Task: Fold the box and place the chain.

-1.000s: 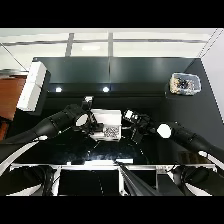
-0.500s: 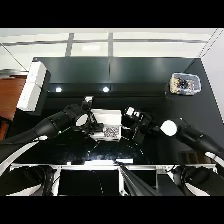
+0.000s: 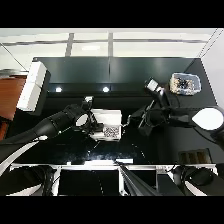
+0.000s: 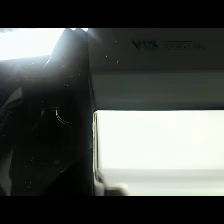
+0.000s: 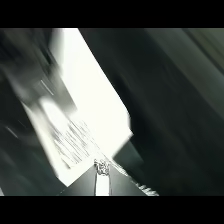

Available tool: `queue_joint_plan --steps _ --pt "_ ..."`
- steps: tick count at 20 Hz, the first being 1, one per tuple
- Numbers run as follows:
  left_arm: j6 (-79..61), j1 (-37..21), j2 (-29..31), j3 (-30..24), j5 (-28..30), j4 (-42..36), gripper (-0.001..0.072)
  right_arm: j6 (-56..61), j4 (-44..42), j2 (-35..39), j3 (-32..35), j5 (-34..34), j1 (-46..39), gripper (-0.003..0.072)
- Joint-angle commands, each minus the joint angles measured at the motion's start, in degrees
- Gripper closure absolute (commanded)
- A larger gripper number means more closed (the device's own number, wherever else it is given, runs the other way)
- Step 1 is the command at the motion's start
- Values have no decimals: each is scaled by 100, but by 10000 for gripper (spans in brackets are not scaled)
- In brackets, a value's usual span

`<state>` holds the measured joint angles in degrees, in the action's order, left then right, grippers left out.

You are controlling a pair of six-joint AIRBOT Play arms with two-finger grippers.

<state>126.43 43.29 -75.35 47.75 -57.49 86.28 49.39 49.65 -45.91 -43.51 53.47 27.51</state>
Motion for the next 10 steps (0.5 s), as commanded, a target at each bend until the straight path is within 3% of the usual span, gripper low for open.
queue_joint_plan --steps 1,6,10 --pt "0 2 2 7 2 0 680 -173 -1727 68 -225 -142 -42 665" --pt "0 2 2 7 11 2 680 -138 -2712 -531 -219 -625 367 664" --pt "-2 2 2 7 44 2 680 37 -2317 -1027 -219 -616 540 664"
